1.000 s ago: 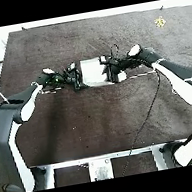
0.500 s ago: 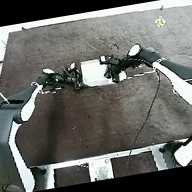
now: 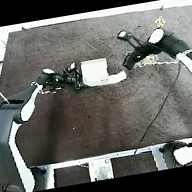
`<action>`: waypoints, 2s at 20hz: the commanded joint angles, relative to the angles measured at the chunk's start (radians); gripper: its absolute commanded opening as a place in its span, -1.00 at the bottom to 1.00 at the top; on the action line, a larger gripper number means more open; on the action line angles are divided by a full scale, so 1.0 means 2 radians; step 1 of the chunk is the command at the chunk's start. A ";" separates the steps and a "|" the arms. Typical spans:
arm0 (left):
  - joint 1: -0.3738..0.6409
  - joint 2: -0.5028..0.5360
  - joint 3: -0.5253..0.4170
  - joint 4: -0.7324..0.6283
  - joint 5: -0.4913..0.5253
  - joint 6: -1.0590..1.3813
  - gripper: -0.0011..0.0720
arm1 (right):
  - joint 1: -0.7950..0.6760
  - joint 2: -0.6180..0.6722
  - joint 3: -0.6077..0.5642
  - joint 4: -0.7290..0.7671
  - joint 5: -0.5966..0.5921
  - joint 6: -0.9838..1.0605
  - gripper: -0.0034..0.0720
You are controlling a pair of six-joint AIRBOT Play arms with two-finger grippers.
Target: Fold the box and place the chain.
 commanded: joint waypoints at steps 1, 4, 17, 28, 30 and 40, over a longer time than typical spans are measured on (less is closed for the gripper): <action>0.000 0.000 0.000 0.000 0.000 0.000 0.00 | -0.043 0.004 0.000 -0.010 0.049 0.153 -0.89; 0.000 0.000 0.000 0.000 0.000 0.000 0.00 | -0.062 -0.024 -0.003 0.011 0.051 0.187 -0.89; 0.000 0.000 0.000 0.000 0.000 0.000 0.00 | -0.062 -0.091 -0.063 0.297 0.039 0.038 -0.32; 0.000 0.000 0.000 0.000 0.000 0.000 0.00 | -0.043 -0.091 -0.062 0.317 0.056 0.056 0.64; 0.000 0.000 0.000 0.000 0.000 0.000 0.00 | -0.025 -0.091 -0.061 0.316 0.049 0.061 0.57; 0.000 0.000 0.000 0.000 0.000 0.000 0.00 | 0.036 -0.091 -0.008 0.233 -0.009 0.145 0.25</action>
